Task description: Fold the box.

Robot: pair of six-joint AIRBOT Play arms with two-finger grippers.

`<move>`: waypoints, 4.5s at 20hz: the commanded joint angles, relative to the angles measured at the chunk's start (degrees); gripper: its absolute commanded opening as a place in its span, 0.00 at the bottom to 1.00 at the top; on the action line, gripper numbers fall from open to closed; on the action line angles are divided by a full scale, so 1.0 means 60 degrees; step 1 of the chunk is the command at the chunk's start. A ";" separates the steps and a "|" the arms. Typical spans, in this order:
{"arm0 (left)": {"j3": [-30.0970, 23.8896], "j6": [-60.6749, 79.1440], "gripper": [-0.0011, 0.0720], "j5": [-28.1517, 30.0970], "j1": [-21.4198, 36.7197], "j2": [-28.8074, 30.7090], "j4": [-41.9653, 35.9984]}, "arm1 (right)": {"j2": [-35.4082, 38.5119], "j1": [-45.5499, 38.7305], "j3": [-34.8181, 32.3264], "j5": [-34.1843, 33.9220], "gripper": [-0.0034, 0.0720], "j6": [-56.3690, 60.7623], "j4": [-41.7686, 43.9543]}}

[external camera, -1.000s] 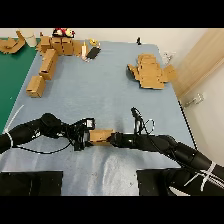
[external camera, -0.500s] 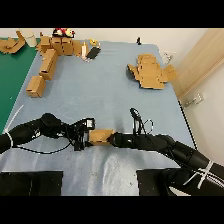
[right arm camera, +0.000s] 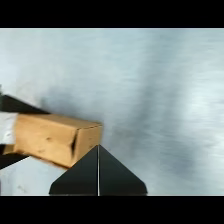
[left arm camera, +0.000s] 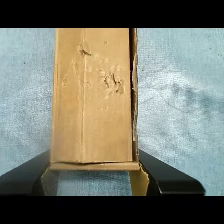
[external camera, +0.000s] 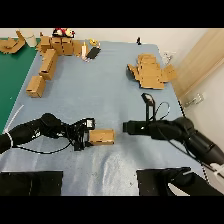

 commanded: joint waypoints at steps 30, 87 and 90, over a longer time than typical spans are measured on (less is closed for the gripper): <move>0.0055 -1.0167 0.71 0.1344 0.4441 0.2681 0.5541 | -0.1796 -0.0958 0.1279 -0.0452 0.05 0.1173 -0.0958; 0.4849 -1.2630 0.96 -0.1931 0.7872 0.0659 0.8080 | -0.1796 -0.0958 0.1279 0.0124 0.31 0.1180 -0.1395; 0.5355 -1.3147 0.96 -0.2171 0.7756 0.1220 0.7388 | -0.1796 -0.0958 0.1279 0.0127 0.29 0.1180 -0.1359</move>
